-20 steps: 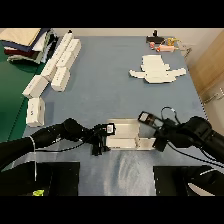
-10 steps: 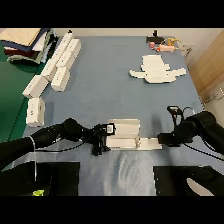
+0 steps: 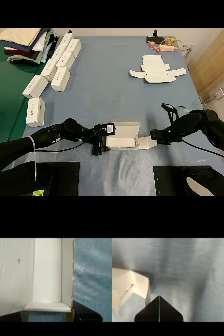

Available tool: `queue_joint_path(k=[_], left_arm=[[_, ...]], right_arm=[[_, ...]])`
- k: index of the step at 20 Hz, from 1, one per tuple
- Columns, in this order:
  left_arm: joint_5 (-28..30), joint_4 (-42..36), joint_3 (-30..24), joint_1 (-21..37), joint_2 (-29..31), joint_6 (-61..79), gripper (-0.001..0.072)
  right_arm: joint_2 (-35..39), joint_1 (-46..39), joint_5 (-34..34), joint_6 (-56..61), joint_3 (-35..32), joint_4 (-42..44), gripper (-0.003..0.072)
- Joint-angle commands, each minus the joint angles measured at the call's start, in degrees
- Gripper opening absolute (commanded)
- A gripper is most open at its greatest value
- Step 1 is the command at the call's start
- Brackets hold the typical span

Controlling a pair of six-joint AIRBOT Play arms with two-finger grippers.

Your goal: Fold the box.

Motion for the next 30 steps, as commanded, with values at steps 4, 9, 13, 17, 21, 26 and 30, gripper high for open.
queue_joint_path(k=[4,9,13,17,21,26,30], left_arm=[[0.0,0.2,0.0,0.0,0.0,0.0,0.0525],[0.0,0.2,0.0,0.0,0.0,0.0,0.0525],[0.0,0.2,0.0,0.0,0.0,0.0,0.0525],[0.0,0.2,0.0,0.0,0.0,0.0,0.0525],[0.0,0.2,0.0,0.0,0.0,0.0,0.0525],[0.0,0.2,0.0,0.0,0.0,0.0,0.0525],[0.0,0.2,0.0,0.0,0.0,0.0,0.0525]], right_arm=[[1.6,0.1,-2.5,-2.2,0.5,2.9,0.0022],[1.5,0.2,-2.4,-7.0,0.5,8.7,0.0323],[1.5,1.1,-2.1,-9.6,0.5,13.0,0.0454],[1.5,3.7,1.0,-9.5,0.5,13.4,0.0531],[1.2,5.7,4.0,-9.4,0.5,13.3,0.0531],[-6.4,12.5,10.6,-6.2,2.9,10.6,0.0504],[-14.2,22.6,7.7,10.8,11.2,-7.8,0.0504]])
